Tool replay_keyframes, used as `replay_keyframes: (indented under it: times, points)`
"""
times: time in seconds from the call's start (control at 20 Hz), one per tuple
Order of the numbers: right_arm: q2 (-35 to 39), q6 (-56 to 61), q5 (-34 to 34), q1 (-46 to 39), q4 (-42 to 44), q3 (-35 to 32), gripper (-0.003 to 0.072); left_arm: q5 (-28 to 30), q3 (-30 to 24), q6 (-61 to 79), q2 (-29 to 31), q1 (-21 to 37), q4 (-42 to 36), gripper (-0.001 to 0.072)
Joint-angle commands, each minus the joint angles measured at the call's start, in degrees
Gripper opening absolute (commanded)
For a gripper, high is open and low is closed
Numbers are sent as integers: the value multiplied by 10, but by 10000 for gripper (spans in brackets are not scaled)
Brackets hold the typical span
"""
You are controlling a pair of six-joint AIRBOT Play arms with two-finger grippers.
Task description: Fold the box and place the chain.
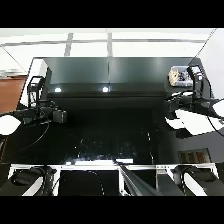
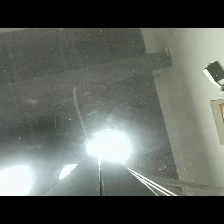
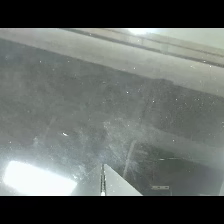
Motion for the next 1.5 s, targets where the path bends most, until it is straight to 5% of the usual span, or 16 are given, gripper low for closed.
replay_keyframes:
  times: [0.0,0.6,0.85,0.9,0.95,1.0,1.05,1.1,1.15,1.3,1.45]
  points:
    - [0,0,0,0,0,0,19,0,0,0,0,0,0,29]
    - [0,0,-1,0,1,0,19,4,0,0,0,0,0,29]
    - [-2,-2,-87,2,102,0,20,129,-1,0,-5,0,0,30]
    - [-4,-2,-118,3,96,0,105,154,-1,0,-5,0,-7,30]
    - [-9,-2,-143,3,94,0,583,179,-1,0,-5,0,-20,29]
    - [-17,-7,-161,3,72,0,706,196,-1,0,-5,0,-31,32]
    - [-27,-3,-176,2,28,0,706,211,-1,0,-9,0,-34,142]
    - [-42,34,-189,-7,-37,0,706,210,-1,0,-14,0,-34,484]
    - [-63,123,-193,-36,-132,8,706,205,0,-2,-21,0,-33,703]
    - [-164,378,-136,-212,-356,89,704,174,0,-2,-44,0,-32,707]
    - [-275,342,-35,-384,-291,207,699,160,0,-2,-66,0,-32,706]
